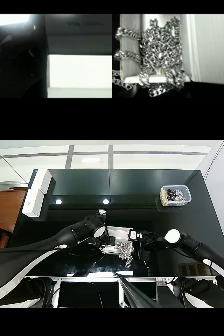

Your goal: Fold the box and place the chain.

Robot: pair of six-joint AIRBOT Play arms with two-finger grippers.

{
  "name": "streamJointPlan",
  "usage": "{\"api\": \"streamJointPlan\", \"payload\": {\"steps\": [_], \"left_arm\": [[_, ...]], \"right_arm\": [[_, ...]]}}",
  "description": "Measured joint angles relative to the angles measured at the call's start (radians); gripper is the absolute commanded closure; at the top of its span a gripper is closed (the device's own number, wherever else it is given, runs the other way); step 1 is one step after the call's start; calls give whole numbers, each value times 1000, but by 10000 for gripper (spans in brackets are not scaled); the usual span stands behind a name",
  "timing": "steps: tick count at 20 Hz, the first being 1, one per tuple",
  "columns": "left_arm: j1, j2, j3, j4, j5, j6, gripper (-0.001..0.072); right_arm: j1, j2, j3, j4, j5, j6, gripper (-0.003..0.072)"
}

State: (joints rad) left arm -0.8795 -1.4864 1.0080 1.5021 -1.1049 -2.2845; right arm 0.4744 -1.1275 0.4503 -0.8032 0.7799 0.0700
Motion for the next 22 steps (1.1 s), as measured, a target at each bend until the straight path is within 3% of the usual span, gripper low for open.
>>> {"api": "streamJointPlan", "payload": {"steps": [1, 2, 8, 22], "left_arm": [[0, 0, 0, 0, 0, 0, 676], [0, 0, 0, 0, 0, 0, 676], [0, 0, 0, 1, -7, 0, 676], [0, 0, 0, 1, -4, 0, 676]], "right_arm": [[11, 0, 0, 1, -6, 0, 342], [20, 0, 0, 3, -2, 4, 418], [42, 0, -1, 3, -21, 3, 553], [44, 2, 0, -43, -40, 55, 553]]}}
